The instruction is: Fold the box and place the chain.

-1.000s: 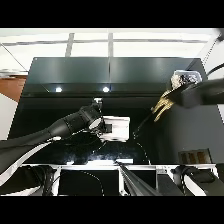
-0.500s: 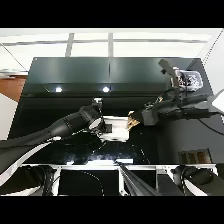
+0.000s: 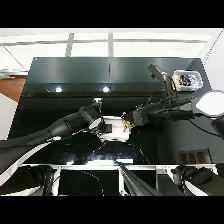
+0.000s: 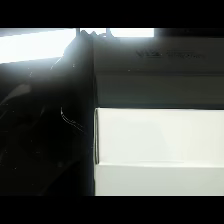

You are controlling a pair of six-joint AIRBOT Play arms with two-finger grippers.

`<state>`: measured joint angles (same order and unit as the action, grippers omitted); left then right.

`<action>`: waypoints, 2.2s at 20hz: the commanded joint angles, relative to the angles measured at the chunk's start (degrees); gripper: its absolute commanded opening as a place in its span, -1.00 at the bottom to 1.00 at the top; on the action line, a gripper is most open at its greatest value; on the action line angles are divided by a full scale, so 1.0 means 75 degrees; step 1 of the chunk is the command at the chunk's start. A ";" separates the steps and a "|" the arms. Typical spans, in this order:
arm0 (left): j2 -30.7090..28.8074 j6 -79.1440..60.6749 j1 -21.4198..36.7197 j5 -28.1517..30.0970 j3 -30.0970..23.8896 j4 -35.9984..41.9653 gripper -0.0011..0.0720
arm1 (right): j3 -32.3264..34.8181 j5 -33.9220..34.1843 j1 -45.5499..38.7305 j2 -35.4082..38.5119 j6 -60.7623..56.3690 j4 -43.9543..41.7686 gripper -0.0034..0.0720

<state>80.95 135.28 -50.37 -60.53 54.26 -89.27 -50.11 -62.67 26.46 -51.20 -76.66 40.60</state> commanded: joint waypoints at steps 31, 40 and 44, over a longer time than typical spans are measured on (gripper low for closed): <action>0.0003 0.0000 0.0006 0.0006 0.0000 -0.0003 -0.88 | 0.3197 0.2949 -0.1568 -0.0790 0.9868 0.1673 1.00; 0.0003 0.0000 0.0006 0.0003 0.0000 -0.0003 -0.88 | 0.2967 0.3302 -0.1568 -0.1888 1.2374 -0.1005 1.00; 0.0003 0.0000 0.0006 0.0003 0.0000 -0.0003 -0.88 | 0.2935 0.3188 -0.1568 -0.2215 1.2371 -0.0979 1.00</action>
<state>80.95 135.28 -50.37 -60.53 54.26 -89.27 -27.79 -38.09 14.63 -66.06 14.04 35.24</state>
